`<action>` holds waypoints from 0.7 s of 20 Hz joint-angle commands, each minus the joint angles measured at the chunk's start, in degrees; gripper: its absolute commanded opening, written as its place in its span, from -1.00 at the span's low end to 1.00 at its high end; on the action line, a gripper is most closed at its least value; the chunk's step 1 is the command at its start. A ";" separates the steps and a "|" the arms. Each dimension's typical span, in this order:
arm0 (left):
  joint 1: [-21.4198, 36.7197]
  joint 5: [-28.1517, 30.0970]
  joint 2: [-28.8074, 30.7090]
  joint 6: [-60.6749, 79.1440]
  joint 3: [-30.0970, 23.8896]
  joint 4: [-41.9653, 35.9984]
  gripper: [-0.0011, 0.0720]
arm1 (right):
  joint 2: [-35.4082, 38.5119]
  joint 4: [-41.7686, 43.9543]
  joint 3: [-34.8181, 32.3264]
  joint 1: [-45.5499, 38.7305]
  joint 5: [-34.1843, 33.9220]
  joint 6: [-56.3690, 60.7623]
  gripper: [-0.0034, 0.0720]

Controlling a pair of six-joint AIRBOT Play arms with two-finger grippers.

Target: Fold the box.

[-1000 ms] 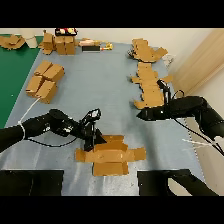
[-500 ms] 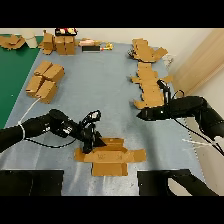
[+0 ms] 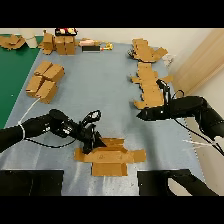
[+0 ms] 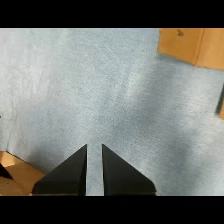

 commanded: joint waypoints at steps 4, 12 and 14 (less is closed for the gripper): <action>0.00 -0.44 -0.02 -1.36 -0.02 0.11 -0.93 | 0.04 0.00 0.07 0.00 -0.04 -2.54 -0.54; 0.00 -1.90 -0.02 -1.33 -0.02 0.94 -0.93 | 0.04 0.00 0.07 0.50 0.00 -4.83 -0.54; 0.11 -1.60 -0.02 -1.33 -0.02 0.92 -0.93 | 0.04 -0.02 0.07 0.74 -0.04 -4.85 -0.54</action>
